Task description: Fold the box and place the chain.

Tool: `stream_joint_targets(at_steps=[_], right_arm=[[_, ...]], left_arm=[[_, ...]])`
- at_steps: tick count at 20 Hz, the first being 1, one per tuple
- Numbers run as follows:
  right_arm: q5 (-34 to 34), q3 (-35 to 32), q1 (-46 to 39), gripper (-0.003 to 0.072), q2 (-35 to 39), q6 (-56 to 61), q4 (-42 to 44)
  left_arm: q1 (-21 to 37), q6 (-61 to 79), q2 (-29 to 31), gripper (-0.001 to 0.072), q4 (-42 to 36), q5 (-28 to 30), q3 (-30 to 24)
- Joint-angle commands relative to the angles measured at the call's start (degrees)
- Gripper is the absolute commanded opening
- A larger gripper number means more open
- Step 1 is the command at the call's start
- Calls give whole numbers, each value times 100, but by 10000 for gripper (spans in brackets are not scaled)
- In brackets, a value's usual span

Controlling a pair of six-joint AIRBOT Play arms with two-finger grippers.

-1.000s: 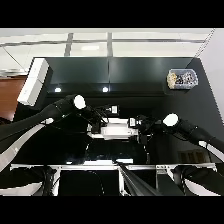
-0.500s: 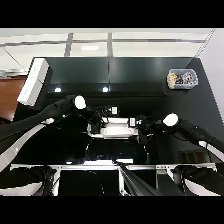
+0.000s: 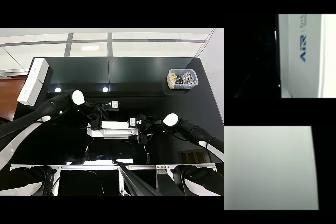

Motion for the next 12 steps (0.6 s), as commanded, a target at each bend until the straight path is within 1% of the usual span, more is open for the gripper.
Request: stream_joint_targets(at_steps=[1, 3, 4, 5, 6, 7, 8, 9, 10, 12], right_arm=[[20, -4, 2, 95, -2, 0, 0], [20, -2, 2, 95, -2, 0, 0], [20, -4, 2, 94, -2, 0, 0], [20, -4, 2, 94, -2, 0, 2], [20, -2, 2, 94, -2, 0, 0], [20, -2, 2, 95, -2, 0, 2], [20, -2, 2, 94, -2, 0, 2], [20, -4, 2, 95, -2, 0, 0], [20, -4, 2, 95, -2, 0, 0], [20, -4, 2, 94, -2, 0, 0]], left_arm=[[245, -772, 437, 699, 785, -417, 118], [538, -1268, 837, 694, 1143, -809, 116], [721, -1613, 1045, 664, 1255, -1054, 116], [911, -1974, 1224, 533, 1311, -1300, 116], [1128, -2356, 1390, 246, 1338, -1685, 116], [1340, -2391, 1502, 28, 1309, -2201, 116], [1547, -2420, 1578, 22, 1222, -2791, 103], [1729, -2538, 1631, 22, 1021, -3215, 55], [1864, -2835, 1690, 21, 697, -3375, -87], [1808, -3449, 1731, 21, -243, -3491, -638]])
